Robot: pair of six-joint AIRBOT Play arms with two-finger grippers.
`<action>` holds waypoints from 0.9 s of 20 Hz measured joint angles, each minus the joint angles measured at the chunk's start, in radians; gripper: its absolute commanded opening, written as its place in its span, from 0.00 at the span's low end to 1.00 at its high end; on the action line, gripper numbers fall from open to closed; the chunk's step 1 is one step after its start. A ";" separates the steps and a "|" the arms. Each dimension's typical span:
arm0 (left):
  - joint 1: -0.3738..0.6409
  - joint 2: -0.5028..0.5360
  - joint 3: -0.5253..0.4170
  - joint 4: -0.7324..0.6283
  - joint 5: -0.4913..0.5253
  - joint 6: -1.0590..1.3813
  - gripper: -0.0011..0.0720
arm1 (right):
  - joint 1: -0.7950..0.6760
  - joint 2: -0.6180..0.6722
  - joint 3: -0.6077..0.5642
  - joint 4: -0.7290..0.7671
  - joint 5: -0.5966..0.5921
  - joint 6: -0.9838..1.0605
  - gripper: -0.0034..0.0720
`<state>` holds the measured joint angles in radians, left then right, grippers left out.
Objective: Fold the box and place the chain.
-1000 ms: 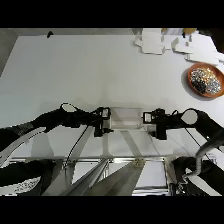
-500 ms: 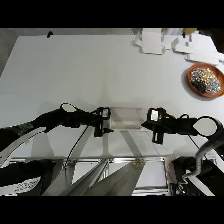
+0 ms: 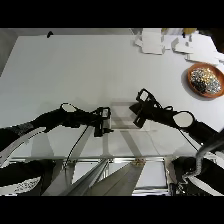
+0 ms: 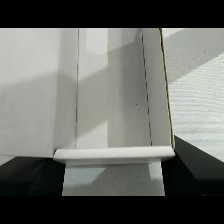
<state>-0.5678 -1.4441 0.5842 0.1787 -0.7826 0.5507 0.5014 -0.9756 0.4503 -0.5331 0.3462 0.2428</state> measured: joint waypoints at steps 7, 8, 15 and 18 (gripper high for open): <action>0.000 0.000 0.000 -0.003 0.001 0.000 0.30 | -0.040 -0.172 0.065 -0.019 0.015 0.157 0.07; 0.000 0.000 0.000 -0.003 0.001 0.001 0.30 | -0.054 -0.178 0.068 -0.043 0.042 0.188 0.07; 0.000 0.000 0.000 0.003 -0.002 0.004 0.30 | -0.211 -0.131 0.188 -0.240 0.394 0.304 0.07; 0.000 0.000 0.000 0.003 -0.001 0.004 0.30 | -0.261 -0.060 0.252 -0.352 0.507 0.242 0.07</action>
<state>-0.5678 -1.4441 0.5842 0.1814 -0.7834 0.5549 0.2405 -1.0351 0.7025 -0.8856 0.8532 0.4850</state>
